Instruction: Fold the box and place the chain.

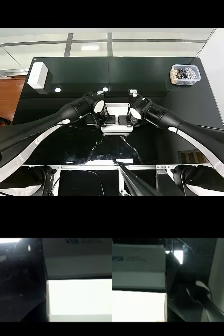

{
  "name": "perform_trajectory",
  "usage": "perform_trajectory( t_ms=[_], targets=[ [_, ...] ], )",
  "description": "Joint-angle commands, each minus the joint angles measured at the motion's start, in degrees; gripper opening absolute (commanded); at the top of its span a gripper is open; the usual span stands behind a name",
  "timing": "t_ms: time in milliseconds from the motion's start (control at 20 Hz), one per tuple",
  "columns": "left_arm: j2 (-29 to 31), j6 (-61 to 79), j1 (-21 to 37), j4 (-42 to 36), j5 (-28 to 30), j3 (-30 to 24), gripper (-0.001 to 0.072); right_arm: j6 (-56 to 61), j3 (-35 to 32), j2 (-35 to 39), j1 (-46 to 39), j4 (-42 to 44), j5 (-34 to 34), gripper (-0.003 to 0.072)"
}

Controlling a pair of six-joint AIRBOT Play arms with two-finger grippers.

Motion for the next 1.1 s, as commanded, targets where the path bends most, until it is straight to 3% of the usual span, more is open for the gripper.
perform_trajectory(
  t_ms=[0,100,150,900,950,1050],
  targets=[
    [0.0,0.1,0.0,0.1,-0.1,0.0,0.0025,0.4,0.0,0.0,-0.2,0.5,0.0,0.0014],
    [0.0,0.1,0.0,0.1,-0.1,0.0,0.0025,0.4,0.0,0.0,-0.2,1.0,-0.1,0.0228],
    [0.0,0.1,0.0,0.1,-0.1,0.0,0.0025,0.4,0.0,0.0,-0.2,1.0,0.0,0.0228],
    [0.0,0.1,0.0,0.1,-0.1,0.0,0.0025,0.2,0.0,-1.5,-0.5,2.5,-0.7,0.0218],
    [0.0,0.1,0.0,0.1,-0.1,0.0,0.0025,0.2,0.0,-1.6,-0.4,2.4,-0.5,0.0114],
    [0.0,0.1,0.0,0.1,-0.1,0.0,0.0025,0.2,0.0,-1.6,-0.4,2.5,-0.5,0.0011]
  ],
)
